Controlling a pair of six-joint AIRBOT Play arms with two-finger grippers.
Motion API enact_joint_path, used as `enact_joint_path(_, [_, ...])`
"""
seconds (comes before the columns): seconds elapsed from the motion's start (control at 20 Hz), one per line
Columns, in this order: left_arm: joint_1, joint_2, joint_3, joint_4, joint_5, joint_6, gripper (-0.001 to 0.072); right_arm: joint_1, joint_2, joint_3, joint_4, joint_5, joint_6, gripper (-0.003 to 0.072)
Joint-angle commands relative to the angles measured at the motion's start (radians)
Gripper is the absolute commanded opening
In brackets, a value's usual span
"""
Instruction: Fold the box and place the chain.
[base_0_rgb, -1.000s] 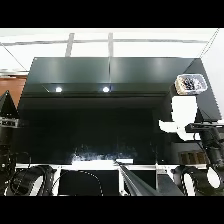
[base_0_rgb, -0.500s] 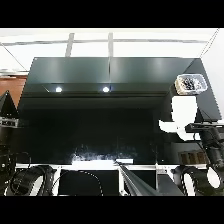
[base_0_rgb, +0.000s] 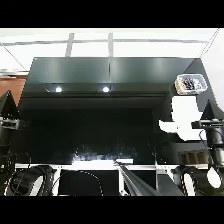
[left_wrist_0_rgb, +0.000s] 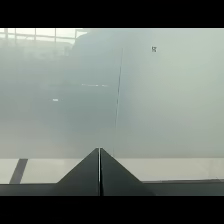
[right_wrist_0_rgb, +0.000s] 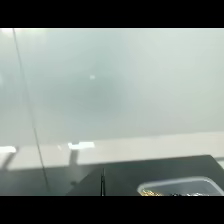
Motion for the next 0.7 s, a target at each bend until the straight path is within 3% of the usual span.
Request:
enact_joint_path(0.0, [0.0,-0.031,0.005,-0.003,-0.022,-0.093,0.0033,0.0,-0.036,0.0,0.189,-0.105,0.021,0.0017])
enact_joint_path(0.1, [0.0,-0.134,0.016,-0.003,-0.066,-0.172,0.0033,-0.002,-0.174,0.054,0.198,0.018,0.019,0.0017])
enact_joint_path(0.25, [0.0,-0.451,0.124,0.002,-0.183,-0.172,0.0033,-0.002,-0.539,0.279,0.027,0.283,-0.047,0.0017])
enact_joint_path(0.4, [0.0,-0.817,0.362,0.094,-0.247,-0.171,0.0033,-0.037,-0.958,0.646,-0.288,0.749,-0.074,0.0017])
enact_joint_path(0.5, [0.002,-0.974,0.517,0.233,-0.272,-0.236,0.0033,-0.135,-1.152,0.845,-0.494,0.975,-0.068,0.0017])
enact_joint_path(0.65, [0.063,-1.058,0.639,0.538,-0.353,-0.542,0.0032,-0.418,-1.228,0.939,-0.499,0.98,0.012,0.0018])
